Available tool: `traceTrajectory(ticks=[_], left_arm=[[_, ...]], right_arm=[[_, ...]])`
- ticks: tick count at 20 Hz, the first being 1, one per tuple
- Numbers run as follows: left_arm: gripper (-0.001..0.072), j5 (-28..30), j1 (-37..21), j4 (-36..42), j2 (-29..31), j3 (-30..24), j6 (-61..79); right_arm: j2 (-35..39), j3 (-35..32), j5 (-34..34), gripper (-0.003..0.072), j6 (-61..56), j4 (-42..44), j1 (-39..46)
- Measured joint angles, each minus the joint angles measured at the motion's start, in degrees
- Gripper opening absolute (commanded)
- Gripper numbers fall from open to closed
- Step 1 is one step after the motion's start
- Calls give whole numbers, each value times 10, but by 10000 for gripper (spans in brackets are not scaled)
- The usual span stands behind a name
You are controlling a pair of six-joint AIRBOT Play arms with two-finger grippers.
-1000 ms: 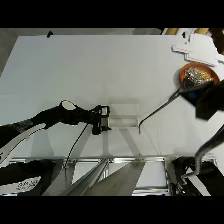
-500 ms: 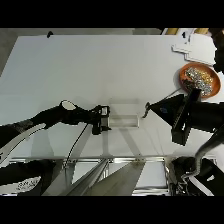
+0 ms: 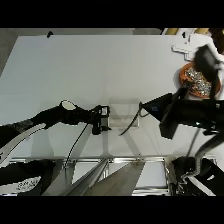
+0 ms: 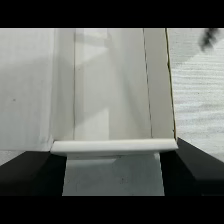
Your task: Fold the box and place the chain.
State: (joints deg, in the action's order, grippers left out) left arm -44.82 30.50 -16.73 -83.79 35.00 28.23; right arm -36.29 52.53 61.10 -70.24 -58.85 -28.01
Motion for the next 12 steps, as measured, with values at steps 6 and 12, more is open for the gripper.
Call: traceTrajectory(ticks=[6, 12], left_arm=[[48, 0, 0, 0, 0, 0, 0], [48, 0, 0, 0, 0, 0, 0]], right_arm=[[-64, -43, -60, 18, 25, 7, 0], [-29, -41, -141, 18, 41, 17, 0]])
